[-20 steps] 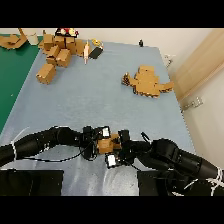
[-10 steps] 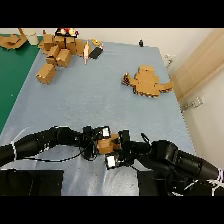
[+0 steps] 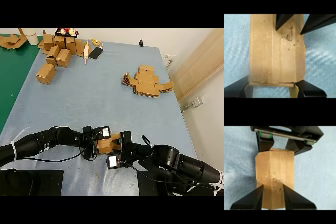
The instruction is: Fold the box.
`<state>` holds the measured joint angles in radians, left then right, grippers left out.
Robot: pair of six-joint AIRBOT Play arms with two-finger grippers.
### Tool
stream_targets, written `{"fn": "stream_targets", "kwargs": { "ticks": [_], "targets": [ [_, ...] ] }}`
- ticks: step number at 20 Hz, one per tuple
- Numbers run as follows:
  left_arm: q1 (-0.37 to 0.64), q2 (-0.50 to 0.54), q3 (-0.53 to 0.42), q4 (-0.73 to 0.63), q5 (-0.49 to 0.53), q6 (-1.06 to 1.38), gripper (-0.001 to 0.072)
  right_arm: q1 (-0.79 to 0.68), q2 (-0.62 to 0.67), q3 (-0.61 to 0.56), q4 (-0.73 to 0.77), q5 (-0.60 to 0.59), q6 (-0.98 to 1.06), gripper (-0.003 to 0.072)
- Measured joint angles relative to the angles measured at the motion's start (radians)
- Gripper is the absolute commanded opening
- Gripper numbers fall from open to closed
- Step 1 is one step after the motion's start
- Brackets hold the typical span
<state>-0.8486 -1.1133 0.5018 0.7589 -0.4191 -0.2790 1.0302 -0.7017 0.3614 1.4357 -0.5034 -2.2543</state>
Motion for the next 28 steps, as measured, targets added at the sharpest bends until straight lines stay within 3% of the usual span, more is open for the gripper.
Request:
{"fn": "stream_targets", "kwargs": {
  "ticks": [7, 10, 15, 18, 25, 27, 28],
  "targets": [
    [0.000, 0.000, 0.000, 0.000, 0.000, 0.000, 0.0539, 0.003, 0.005, -0.029, -0.022, 0.034, 0.019, 0.0359],
    [0.000, 0.000, 0.000, 0.000, 0.000, 0.000, 0.0539, 0.006, 0.005, -0.032, -0.037, 0.040, 0.021, 0.0279],
    [0.000, 0.000, 0.000, 0.000, 0.000, 0.000, 0.0538, 0.029, 0.008, -0.033, -0.067, 0.041, 0.021, 0.0277],
    [0.000, 0.000, 0.000, 0.000, 0.000, 0.000, 0.0538, 0.034, 0.023, -0.032, -0.075, 0.042, 0.021, 0.0221],
    [0.000, 0.000, 0.000, 0.000, 0.000, 0.000, 0.0539, 0.036, 0.045, -0.021, -0.109, 0.042, 0.022, 0.0244],
    [0.000, 0.000, 0.000, 0.000, 0.000, 0.000, 0.0539, 0.036, 0.047, 0.000, -0.109, 0.043, 0.022, 0.0362],
    [0.000, 0.000, 0.000, 0.000, 0.000, 0.000, 0.0539, 0.036, 0.047, 0.009, -0.109, 0.044, 0.022, 0.0362]
  ]
}}
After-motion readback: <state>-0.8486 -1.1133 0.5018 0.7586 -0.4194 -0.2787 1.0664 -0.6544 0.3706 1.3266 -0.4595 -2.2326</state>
